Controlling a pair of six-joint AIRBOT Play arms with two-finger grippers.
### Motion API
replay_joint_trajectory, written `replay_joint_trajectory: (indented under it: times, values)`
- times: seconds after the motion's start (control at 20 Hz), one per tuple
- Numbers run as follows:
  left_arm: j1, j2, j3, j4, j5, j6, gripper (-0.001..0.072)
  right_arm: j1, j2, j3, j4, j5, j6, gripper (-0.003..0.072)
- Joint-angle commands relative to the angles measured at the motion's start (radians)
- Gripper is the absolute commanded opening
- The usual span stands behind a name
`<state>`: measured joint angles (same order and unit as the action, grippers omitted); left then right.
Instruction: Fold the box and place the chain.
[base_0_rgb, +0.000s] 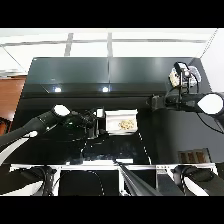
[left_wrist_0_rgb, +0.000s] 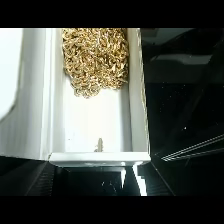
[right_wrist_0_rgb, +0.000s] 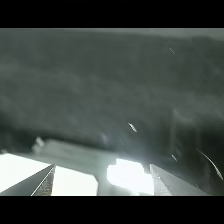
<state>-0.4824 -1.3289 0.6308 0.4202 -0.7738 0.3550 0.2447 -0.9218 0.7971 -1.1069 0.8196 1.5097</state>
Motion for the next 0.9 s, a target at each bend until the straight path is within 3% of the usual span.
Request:
replay_joint_trajectory:
  times: [0.0,0.1,0.2,0.3,0.55,0.85]
  values:
    - [-0.009,-0.001,0.001,0.021,0.015,-0.003,0.0416,0.0,-0.095,-0.005,0.216,-0.217,-0.212,0.0712]
    - [-0.009,-0.001,0.001,0.021,0.015,-0.003,0.0416,0.002,-0.207,0.027,0.317,-0.199,-0.465,0.071]
    - [-0.009,-0.001,0.001,0.02,0.014,-0.003,0.0416,0.014,-0.286,0.029,0.426,-0.064,-0.793,0.0703]
    - [-0.009,-0.001,0.001,0.02,0.015,-0.003,0.0416,0.018,-0.298,0.03,0.429,0.069,-1.066,0.0704]
    - [-0.009,-0.001,0.001,0.021,0.015,-0.003,0.0416,0.022,-0.283,0.037,0.421,0.22,-1.323,0.0704]
    - [-0.009,-0.001,0.001,0.02,0.016,-0.004,0.0416,0.095,-0.288,0.018,0.423,0.198,-1.362,0.0703]
